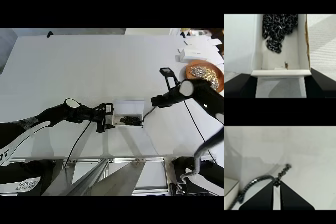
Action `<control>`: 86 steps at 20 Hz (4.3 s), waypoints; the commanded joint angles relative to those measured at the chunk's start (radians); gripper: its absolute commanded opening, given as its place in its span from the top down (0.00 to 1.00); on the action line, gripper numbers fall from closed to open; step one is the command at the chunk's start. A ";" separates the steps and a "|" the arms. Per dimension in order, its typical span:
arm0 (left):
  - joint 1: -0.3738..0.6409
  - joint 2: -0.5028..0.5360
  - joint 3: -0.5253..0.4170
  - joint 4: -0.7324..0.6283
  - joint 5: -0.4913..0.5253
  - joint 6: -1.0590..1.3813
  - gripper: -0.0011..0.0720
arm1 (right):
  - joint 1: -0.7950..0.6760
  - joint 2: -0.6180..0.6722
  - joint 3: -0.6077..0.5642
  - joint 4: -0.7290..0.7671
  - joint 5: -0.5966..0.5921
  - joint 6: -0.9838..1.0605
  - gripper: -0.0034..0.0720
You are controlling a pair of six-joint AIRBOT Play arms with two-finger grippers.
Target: Fold the box and place the chain.
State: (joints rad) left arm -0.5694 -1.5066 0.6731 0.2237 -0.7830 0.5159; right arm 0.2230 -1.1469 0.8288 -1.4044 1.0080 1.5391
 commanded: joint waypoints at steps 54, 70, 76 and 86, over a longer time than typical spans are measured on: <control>0.000 0.000 0.000 0.000 0.000 0.000 0.64 | 0.130 -0.078 0.323 0.439 -0.024 -0.402 0.93; 0.000 0.001 0.000 0.000 0.000 0.000 0.64 | 0.542 -0.160 0.253 -0.026 0.103 -0.652 0.92; 0.000 0.001 0.000 0.000 0.000 0.000 0.64 | 0.616 -0.067 0.235 -0.025 0.085 -0.628 0.70; 0.000 0.001 0.000 0.000 0.000 0.000 0.64 | 0.569 -0.021 0.146 -0.004 0.098 -0.598 0.69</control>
State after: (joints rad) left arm -0.5694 -1.5066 0.6731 0.2241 -0.7826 0.5159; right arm 0.8158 -1.1767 0.9848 -1.4288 1.0851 0.9314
